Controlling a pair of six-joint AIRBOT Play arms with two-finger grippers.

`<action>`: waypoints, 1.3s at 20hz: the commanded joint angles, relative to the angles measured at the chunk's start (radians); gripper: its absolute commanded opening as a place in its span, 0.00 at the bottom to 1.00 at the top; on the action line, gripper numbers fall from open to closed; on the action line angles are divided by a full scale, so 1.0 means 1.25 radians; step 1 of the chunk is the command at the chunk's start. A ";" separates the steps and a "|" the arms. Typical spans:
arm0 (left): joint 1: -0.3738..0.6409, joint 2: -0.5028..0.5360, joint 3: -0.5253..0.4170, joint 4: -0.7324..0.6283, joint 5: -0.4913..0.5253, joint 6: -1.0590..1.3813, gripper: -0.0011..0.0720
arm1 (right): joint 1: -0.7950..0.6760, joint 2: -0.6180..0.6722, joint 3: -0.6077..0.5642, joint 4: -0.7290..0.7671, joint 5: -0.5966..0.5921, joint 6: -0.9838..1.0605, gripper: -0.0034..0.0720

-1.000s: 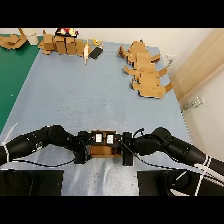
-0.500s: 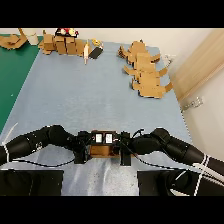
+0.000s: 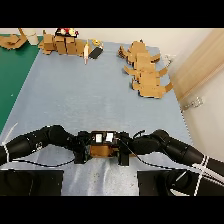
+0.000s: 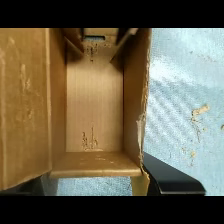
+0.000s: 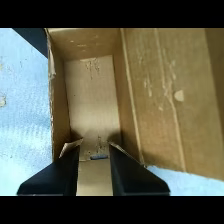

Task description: Fold the box.

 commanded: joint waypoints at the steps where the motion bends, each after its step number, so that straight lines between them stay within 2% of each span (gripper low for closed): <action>1: 0.000 0.000 0.001 0.000 0.000 0.000 0.35 | 0.001 -0.001 -0.004 0.008 0.005 -0.003 0.45; 2: 0.000 0.000 0.001 0.000 0.000 0.000 0.35 | 0.001 -0.001 -0.004 0.008 0.004 -0.003 0.58; 7: 0.000 0.000 0.001 0.000 0.000 0.000 0.35 | 0.001 0.000 -0.004 0.004 -0.019 0.009 0.58; 8: 0.000 0.000 0.001 0.000 0.000 0.000 0.35 | -0.001 0.006 -0.002 -0.012 -0.040 0.049 0.52; 9: 0.000 0.000 0.001 0.000 0.000 0.000 0.35 | -0.003 0.018 0.003 -0.049 -0.078 0.111 0.20; 10: 0.000 0.000 0.001 0.000 0.000 0.000 0.35 | -0.004 0.035 0.011 -0.103 -0.120 0.189 0.05; 13: 0.000 0.000 0.001 0.000 0.000 0.000 0.35 | -0.022 0.128 0.032 -0.267 -0.243 0.511 0.05; 16: 0.000 0.000 0.001 0.000 0.000 0.000 0.35 | -0.081 0.237 0.034 -0.312 -0.295 0.859 0.04; 18: 0.000 0.000 0.001 0.000 0.000 0.000 0.35 | -0.158 0.273 0.031 -0.368 -0.358 1.119 0.04; 19: 0.000 0.000 0.001 0.000 0.000 0.000 0.35 | -0.195 0.276 0.023 -0.402 -0.383 1.180 0.05; 21: 0.000 0.000 0.001 0.000 0.000 0.000 0.35 | -0.273 0.267 -0.007 -0.410 -0.398 1.197 0.04; 23: 0.000 0.000 0.001 0.000 0.000 0.000 0.35 | -0.318 0.250 -0.036 -0.344 -0.385 1.156 0.04; 26: 0.000 0.000 0.001 0.000 0.000 0.000 0.35 | -0.320 0.240 -0.077 -0.229 -0.298 1.122 0.04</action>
